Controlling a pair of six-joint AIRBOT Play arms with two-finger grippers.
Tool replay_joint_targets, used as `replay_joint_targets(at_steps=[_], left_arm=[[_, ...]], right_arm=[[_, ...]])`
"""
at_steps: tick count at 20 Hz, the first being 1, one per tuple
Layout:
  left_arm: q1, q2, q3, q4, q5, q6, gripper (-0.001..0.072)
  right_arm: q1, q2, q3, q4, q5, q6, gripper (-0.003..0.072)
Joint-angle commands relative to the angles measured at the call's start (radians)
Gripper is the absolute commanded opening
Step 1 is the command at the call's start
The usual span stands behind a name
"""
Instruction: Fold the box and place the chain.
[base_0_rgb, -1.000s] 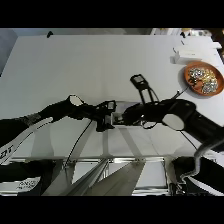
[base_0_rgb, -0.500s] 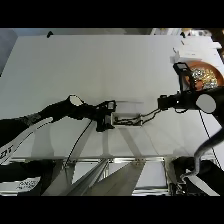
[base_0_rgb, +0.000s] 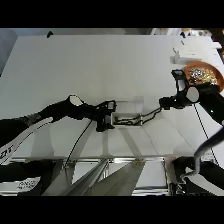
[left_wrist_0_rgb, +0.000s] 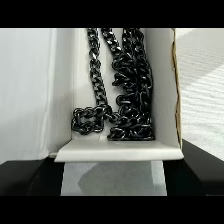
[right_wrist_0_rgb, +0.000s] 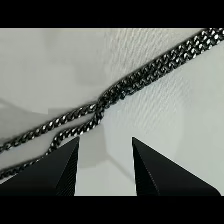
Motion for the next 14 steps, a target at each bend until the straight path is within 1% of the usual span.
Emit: replay_joint_targets(at_steps=[1,4,7,9,10,11,12,13,14], left_arm=[[0.000,0.000,0.000,0.000,0.000,0.000,0.0271],[0.000,0.001,0.000,0.000,0.000,0.000,0.0271],[0.000,0.001,0.000,0.000,0.000,0.000,0.0271],[0.000,0.001,0.000,0.000,0.000,0.000,0.0271],[0.000,0.000,0.000,0.000,0.000,0.000,0.0271],[0.000,0.001,0.000,0.000,0.000,0.000,0.0271],[0.000,0.000,0.000,0.000,0.000,0.000,0.0271],[0.000,0.001,0.000,0.000,0.000,0.000,0.0271],[0.000,0.001,0.000,0.000,0.000,0.000,0.0271]], right_arm=[[-0.004,-0.073,-0.001,0.000,-0.051,-0.003,0.0333],[-0.004,-0.113,-0.001,0.000,-0.074,-0.003,0.0315],[-0.004,-0.158,-0.001,0.001,-0.092,0.002,0.0314],[-0.004,-0.177,-0.001,0.001,-0.105,0.002,0.0287],[-0.004,-0.179,-0.001,0.001,-0.115,0.003,0.0286],[-0.004,-0.179,-0.001,0.001,-0.119,0.005,0.0272],[-0.004,-0.179,-0.001,0.001,-0.128,0.005,0.0216],[-0.004,-0.179,-0.001,0.001,-0.133,0.005,0.0179],[-0.004,-0.179,-0.001,0.001,-0.135,0.005,0.0167]])
